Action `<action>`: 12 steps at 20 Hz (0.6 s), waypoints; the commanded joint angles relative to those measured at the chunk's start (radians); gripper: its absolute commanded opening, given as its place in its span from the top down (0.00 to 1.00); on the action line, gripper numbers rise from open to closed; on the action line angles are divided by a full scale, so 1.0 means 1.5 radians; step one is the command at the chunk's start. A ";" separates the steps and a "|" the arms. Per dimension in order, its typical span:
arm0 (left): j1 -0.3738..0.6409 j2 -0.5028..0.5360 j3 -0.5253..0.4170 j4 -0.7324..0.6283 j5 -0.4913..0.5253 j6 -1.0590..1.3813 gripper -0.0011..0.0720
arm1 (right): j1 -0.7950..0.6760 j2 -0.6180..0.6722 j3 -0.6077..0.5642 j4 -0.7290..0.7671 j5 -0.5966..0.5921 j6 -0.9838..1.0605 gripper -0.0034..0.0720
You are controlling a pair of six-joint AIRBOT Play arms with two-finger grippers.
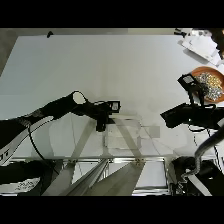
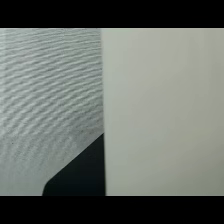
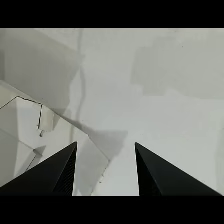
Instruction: Fold the box and place the chain.
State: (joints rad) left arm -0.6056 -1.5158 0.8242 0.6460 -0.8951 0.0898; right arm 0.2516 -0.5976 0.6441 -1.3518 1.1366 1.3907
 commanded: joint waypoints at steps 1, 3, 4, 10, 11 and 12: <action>-0.001 -0.007 -0.001 0.019 -0.002 -0.001 0.98 | 0.000 0.001 0.000 0.000 0.000 0.000 0.42; -0.001 0.001 -0.001 0.018 0.032 -0.003 0.98 | 0.000 0.001 0.000 0.000 0.000 0.000 0.42; -0.001 0.009 -0.001 0.018 0.061 -0.009 0.98 | 0.000 0.001 0.000 -0.002 0.000 0.000 0.42; -0.001 0.040 -0.001 0.016 0.135 -0.051 0.98 | 0.000 0.001 0.000 -0.002 -0.001 0.000 0.42; -0.001 0.040 -0.001 0.016 0.138 -0.063 0.98 | 0.000 0.001 0.000 -0.002 -0.001 0.000 0.42; -0.001 0.040 -0.001 0.015 0.138 -0.065 0.98 | 0.000 0.001 0.000 -0.002 -0.001 0.000 0.42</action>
State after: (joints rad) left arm -0.6060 -1.4639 0.8219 0.6842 -0.7132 0.0292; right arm 0.2516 -0.5972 0.6441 -1.3540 1.1358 1.3907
